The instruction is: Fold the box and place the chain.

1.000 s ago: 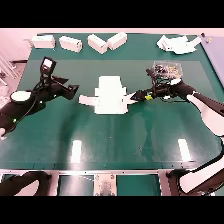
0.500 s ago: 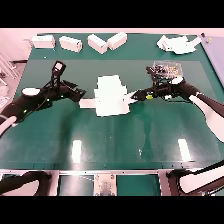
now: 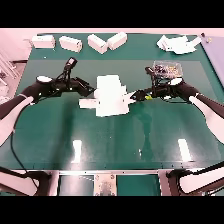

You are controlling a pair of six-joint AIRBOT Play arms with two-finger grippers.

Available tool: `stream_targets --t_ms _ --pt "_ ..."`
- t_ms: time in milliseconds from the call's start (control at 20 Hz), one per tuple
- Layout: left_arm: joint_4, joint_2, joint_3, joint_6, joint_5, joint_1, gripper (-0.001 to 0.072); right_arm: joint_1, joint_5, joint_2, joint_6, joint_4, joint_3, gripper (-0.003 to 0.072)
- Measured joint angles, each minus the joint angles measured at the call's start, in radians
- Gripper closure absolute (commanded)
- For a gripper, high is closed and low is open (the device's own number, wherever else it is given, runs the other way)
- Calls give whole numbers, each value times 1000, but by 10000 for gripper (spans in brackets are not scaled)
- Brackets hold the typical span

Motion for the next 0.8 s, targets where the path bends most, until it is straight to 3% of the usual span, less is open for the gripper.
stream_targets --t_ms 300,550,800 --pt "134 -153 209 -162 -116 0 58 2 -17 7 -5 0 -5 689" --pt "198 -214 285 -221 -136 0 58 3 -55 64 -31 22 -58 689" --pt "151 -290 351 -228 -186 0 59 3 -89 82 -47 51 -91 689"
